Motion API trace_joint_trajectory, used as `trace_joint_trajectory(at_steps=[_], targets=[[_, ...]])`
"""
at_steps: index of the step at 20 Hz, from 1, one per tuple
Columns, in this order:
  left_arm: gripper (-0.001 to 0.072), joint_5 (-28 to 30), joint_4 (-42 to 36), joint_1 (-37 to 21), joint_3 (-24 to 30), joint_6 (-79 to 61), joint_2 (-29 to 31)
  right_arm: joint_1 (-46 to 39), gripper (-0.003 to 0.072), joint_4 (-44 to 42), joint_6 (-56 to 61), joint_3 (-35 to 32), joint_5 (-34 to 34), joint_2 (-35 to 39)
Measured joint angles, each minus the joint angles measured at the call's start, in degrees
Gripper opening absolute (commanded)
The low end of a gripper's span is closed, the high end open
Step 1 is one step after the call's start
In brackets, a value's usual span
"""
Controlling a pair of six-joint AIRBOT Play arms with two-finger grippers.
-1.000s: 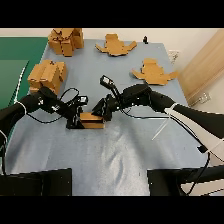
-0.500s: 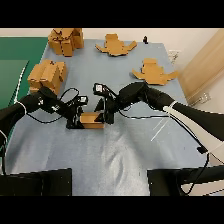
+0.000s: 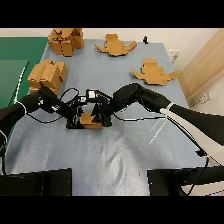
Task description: Fold the box.
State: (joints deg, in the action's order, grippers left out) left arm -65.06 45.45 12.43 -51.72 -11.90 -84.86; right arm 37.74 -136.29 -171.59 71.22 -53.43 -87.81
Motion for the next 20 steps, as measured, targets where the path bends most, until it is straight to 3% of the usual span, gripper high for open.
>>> trace_joint_trajectory(at_steps=[9,10,11,12,14,16,20], targets=[[0.0226,0.0,0.0,0.0,0.0,0.0,0.0,0.3,0.0289,2.8,2.9,0.0,1.6,-1.1],[0.0226,0.0,0.0,0.0,0.0,0.0,0.0,0.3,0.0272,3.3,3.5,0.0,1.7,-1.3],[0.0226,0.0,0.0,0.0,0.0,0.0,0.0,0.3,0.0158,3.5,3.9,0.0,2.1,-1.4],[0.0226,0.0,-0.1,0.0,0.0,0.1,0.0,0.3,0.013,3.7,4.3,0.0,2.2,-1.5],[0.0226,0.0,-0.1,0.0,0.0,0.2,0.0,0.4,0.0129,4.0,4.7,0.1,2.6,-1.6],[0.0226,0.0,0.0,0.0,0.0,0.2,0.0,0.5,0.0058,4.2,4.9,0.2,3.0,-1.7],[0.0226,0.0,-0.1,-0.1,0.0,0.2,0.0,0.5,0.0057,4.5,5.2,0.8,3.2,-1.6]])
